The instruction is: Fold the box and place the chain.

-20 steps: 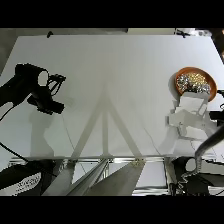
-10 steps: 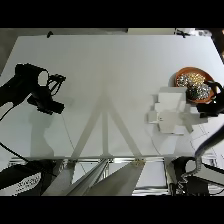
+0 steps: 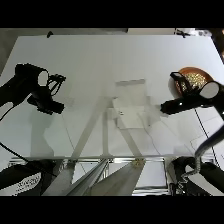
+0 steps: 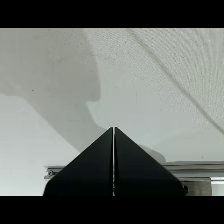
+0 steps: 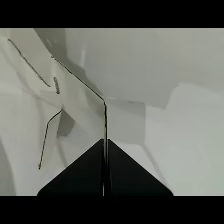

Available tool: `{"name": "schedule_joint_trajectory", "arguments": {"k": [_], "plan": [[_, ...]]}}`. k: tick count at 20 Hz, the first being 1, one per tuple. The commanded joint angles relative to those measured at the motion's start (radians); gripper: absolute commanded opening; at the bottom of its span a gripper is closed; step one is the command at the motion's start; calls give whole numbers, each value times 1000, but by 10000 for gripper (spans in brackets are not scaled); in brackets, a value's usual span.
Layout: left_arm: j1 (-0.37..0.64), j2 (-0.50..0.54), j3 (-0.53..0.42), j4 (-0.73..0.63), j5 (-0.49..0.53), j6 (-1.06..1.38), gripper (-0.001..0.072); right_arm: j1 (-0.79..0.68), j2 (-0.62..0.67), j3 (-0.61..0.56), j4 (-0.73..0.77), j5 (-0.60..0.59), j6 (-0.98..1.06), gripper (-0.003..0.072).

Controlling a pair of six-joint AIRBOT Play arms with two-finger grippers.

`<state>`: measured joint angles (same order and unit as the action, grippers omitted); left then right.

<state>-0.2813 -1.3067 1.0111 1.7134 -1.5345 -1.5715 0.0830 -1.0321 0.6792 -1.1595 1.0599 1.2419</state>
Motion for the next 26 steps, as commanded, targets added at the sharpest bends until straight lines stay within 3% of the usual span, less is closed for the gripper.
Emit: {"name": "schedule_joint_trajectory", "arguments": {"k": [1, 3, 7, 12, 15, 18, 22, 23, 25, 26], "plan": [[0, 1, 0, 0, 1, 0, 9, 162, 43, -110, 58, -216, 87, 3], [0, 1, 0, -3, 2, 0, 9, 217, 42, -130, 48, -280, 121, 3], [0, 0, -1, -47, 174, 10, 9, 242, 38, -130, -14, -294, 150, 4], [0, 0, -1, -281, 306, 199, 9, 242, 27, -131, -45, -299, 149, 4], [0, -5, -3, -509, 391, 454, 9, 242, 13, -131, -49, -303, 149, 4], [0, -29, -9, -715, 391, 698, 9, 242, -11, -131, -48, -302, 149, 4], [0, -62, -52, -768, 438, 857, 10, 242, -20, -131, -45, -303, 148, 5], [0, -77, -55, -770, 445, 880, 37, 242, -20, -131, -45, -303, 148, 5], [0, -109, -55, -848, 437, 991, 392, 242, -20, -131, -43, -301, 148, 5], [0, -121, -54, -901, 431, 1053, 457, 242, -20, -131, -42, -301, 148, 5]]}}
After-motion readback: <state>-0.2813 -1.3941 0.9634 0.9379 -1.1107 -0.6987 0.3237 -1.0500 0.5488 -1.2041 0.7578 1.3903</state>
